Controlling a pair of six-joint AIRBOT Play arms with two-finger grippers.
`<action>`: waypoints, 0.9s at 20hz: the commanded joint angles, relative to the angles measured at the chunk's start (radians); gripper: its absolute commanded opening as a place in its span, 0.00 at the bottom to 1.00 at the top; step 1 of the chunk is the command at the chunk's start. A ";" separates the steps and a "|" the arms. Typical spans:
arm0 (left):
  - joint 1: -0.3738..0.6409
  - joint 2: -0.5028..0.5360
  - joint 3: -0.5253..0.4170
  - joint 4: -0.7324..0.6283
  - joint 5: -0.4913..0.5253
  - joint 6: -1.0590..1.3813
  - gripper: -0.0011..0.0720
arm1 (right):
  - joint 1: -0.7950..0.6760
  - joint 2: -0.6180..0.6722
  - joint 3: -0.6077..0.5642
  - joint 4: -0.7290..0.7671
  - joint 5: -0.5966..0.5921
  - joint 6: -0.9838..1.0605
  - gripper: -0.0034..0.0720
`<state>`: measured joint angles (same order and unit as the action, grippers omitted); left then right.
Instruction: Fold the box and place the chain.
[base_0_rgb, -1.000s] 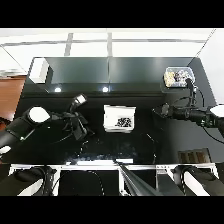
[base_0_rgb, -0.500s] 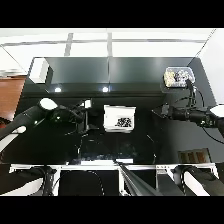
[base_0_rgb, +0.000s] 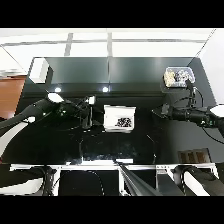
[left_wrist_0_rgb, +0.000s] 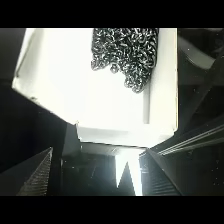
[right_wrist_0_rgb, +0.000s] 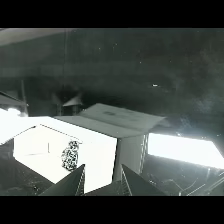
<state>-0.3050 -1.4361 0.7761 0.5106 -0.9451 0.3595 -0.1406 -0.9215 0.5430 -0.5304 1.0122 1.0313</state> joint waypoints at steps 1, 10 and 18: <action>-0.021 -0.006 0.006 0.015 -0.002 -0.002 0.99 | 0.000 0.000 0.000 0.002 -0.003 0.009 0.40; -0.068 -0.031 0.036 0.061 0.000 -0.092 0.99 | 0.000 0.000 0.000 0.002 -0.003 0.009 0.40; -0.082 -0.040 0.047 0.093 -0.019 -0.125 0.99 | 0.000 0.000 0.000 0.002 -0.003 0.009 0.40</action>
